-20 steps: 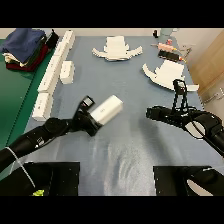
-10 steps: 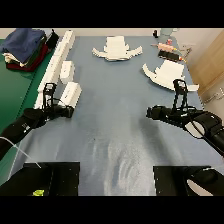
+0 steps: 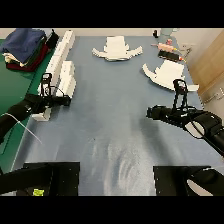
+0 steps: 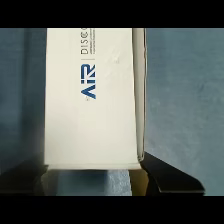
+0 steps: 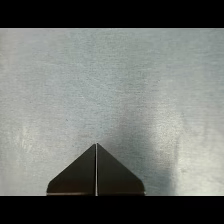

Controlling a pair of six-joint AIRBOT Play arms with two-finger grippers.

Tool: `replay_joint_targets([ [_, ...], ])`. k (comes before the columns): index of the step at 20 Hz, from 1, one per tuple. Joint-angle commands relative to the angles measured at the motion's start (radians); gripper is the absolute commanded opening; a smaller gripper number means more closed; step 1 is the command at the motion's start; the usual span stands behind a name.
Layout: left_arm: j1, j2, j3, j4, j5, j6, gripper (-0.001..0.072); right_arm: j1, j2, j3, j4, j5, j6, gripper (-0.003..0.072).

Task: Fold the box.

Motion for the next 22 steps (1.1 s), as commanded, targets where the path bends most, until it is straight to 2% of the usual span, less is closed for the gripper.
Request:
replay_joint_targets([
  [1, 0.025, -0.065, 0.084, 0.023, 0.002, -0.024, 0.0466, 0.000, -0.001, 0.001, -0.001, 0.000, 0.000, 0.0011],
  [4, 0.031, -0.140, 0.158, 0.066, -0.013, -0.037, 0.0466, 0.000, -0.001, 0.001, -0.011, -0.001, 0.000, 0.0011],
  [8, 0.027, -0.259, 0.281, 0.085, -0.085, -0.063, 0.0466, 0.000, -0.001, 0.001, -0.026, -0.003, 0.000, 0.0011],
  [11, 0.027, -0.318, 0.369, 0.195, -0.096, -0.189, 0.0466, 0.000, -0.001, 0.001, -0.026, -0.006, 0.000, 0.0011],
  [14, 0.026, -0.352, 0.444, 0.309, -0.113, -0.282, 0.0466, 0.000, -0.001, 0.001, -0.029, -0.007, 0.000, 0.0011],
  [18, 0.026, -0.362, 0.505, 0.324, -0.119, -0.295, 0.0466, 0.000, -0.001, 0.001, -0.041, -0.007, 0.000, 0.0011],
  [22, 0.026, -0.368, 0.521, 0.325, -0.113, -0.295, 0.0467, 0.000, -0.001, 0.001, -0.068, -0.008, 0.000, 0.0011],
])
